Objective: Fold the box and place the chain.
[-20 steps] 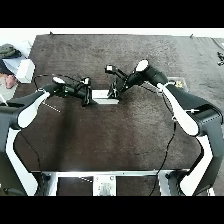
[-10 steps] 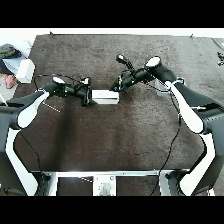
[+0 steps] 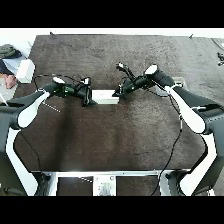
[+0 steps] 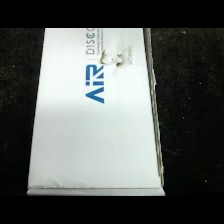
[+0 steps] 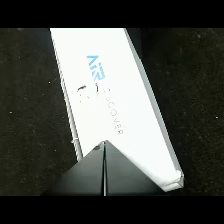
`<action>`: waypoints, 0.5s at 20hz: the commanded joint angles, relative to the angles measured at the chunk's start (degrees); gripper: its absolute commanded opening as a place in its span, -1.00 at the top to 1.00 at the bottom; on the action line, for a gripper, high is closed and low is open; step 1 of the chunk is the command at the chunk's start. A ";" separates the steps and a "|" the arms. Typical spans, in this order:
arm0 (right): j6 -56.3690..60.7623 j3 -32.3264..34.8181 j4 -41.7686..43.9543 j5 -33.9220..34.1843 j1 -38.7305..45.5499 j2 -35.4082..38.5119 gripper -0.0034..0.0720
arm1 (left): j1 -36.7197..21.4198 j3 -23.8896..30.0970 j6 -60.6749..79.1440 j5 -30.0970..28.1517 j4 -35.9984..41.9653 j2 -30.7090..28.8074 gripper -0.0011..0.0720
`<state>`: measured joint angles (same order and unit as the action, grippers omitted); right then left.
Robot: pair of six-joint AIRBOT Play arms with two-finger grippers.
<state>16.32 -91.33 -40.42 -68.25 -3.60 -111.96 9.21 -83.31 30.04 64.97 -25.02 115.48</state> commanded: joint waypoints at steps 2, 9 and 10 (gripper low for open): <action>0.42 0.92 -3.61 1.95 -0.37 0.44 0.92 | -0.02 -0.02 0.04 0.02 0.02 -0.02 0.32; -3.13 1.07 13.20 1.16 0.00 13.14 0.93 | -0.02 0.00 0.04 0.02 0.02 -0.02 0.33; -2.36 1.75 14.49 1.09 0.11 15.76 0.93 | -0.02 -0.02 0.02 0.02 0.02 -0.02 0.33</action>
